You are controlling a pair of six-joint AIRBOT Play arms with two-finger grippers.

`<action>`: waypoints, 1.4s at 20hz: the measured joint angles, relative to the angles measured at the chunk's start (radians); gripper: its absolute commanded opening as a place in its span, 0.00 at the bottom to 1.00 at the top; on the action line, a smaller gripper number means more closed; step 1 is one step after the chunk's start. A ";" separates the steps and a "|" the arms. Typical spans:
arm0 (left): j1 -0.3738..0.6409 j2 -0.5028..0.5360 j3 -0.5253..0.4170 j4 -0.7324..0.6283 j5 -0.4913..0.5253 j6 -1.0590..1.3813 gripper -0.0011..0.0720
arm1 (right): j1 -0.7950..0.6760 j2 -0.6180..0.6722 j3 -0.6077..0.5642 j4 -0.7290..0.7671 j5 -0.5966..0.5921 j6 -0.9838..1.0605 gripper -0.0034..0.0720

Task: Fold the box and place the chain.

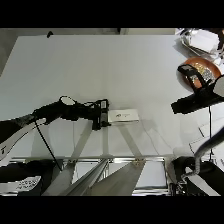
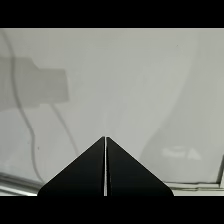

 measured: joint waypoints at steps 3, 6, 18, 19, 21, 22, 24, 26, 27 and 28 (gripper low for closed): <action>0.030 0.058 0.000 0.004 0.008 -0.060 0.02 | 0.000 0.000 0.000 0.001 -0.008 0.000 0.07; 0.110 0.157 0.000 0.068 0.050 -0.196 0.02 | 0.000 0.000 0.000 0.001 -0.021 0.000 0.07; 0.756 0.465 0.000 0.501 0.108 -0.793 0.02 | 0.000 0.000 0.000 0.020 -0.037 0.000 0.07; 0.795 0.470 0.000 0.517 0.108 -0.814 0.02 | 0.000 0.000 0.000 0.022 -0.038 0.000 0.07; 0.858 0.475 0.000 0.551 0.103 -0.847 0.02 | 0.000 0.000 0.000 0.023 -0.038 0.000 0.07; 0.880 0.475 0.000 0.583 0.099 -0.869 0.02 | 0.000 0.000 0.000 0.024 -0.039 0.000 0.07; 0.909 0.464 0.000 0.672 0.093 -0.935 0.02 | 0.000 0.000 0.000 0.026 -0.039 0.000 0.07; 0.924 0.444 0.000 0.752 0.091 -1.010 0.02 | 0.000 0.000 0.000 0.026 -0.039 0.000 0.07; 0.928 0.433 0.000 0.781 0.085 -1.038 0.02 | 0.000 0.000 0.000 0.026 -0.038 0.000 0.07; 0.932 0.421 0.000 0.802 0.082 -1.059 0.02 | 0.000 0.000 0.000 0.026 -0.038 0.000 0.07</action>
